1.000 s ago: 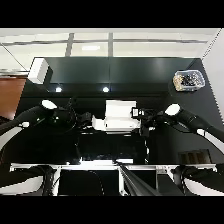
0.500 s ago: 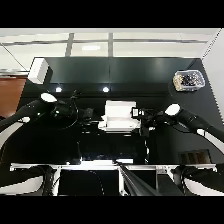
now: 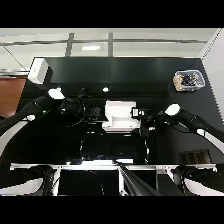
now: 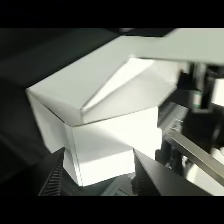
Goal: Fold the box and place the chain.
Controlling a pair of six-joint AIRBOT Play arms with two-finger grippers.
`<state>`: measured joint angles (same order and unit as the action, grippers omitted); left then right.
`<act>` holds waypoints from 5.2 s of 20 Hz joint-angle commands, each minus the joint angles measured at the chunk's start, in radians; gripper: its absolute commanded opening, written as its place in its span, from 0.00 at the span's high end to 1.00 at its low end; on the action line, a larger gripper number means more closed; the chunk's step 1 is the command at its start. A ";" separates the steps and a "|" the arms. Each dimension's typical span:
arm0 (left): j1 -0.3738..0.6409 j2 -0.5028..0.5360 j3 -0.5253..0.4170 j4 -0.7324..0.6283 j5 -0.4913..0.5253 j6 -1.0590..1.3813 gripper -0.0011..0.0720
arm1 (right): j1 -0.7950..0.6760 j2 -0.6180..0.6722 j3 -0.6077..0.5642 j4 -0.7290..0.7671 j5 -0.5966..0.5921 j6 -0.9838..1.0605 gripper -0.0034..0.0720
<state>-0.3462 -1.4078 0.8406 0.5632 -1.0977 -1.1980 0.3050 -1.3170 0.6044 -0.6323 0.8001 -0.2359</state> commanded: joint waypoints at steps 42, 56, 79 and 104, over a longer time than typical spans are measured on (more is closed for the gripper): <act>-0.463 -0.175 0.351 0.916 -0.011 -1.062 0.33 | 0.001 -0.001 0.000 0.003 -0.005 0.001 0.70; -0.474 -0.175 0.352 0.917 -0.010 -1.083 0.18 | 0.001 -0.001 0.000 0.003 -0.005 0.001 0.70; -0.473 -0.175 0.352 0.921 -0.014 -1.087 0.95 | -0.010 0.224 -0.001 -0.240 0.113 0.330 0.00; -0.474 -0.175 0.352 0.954 -0.037 -1.091 0.95 | 0.018 0.158 -0.011 -0.059 0.040 0.082 0.64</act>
<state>-0.8207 -1.5826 1.1919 1.5177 -1.1362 -2.2898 0.3218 -1.1549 0.5941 -0.7486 0.8337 -0.1528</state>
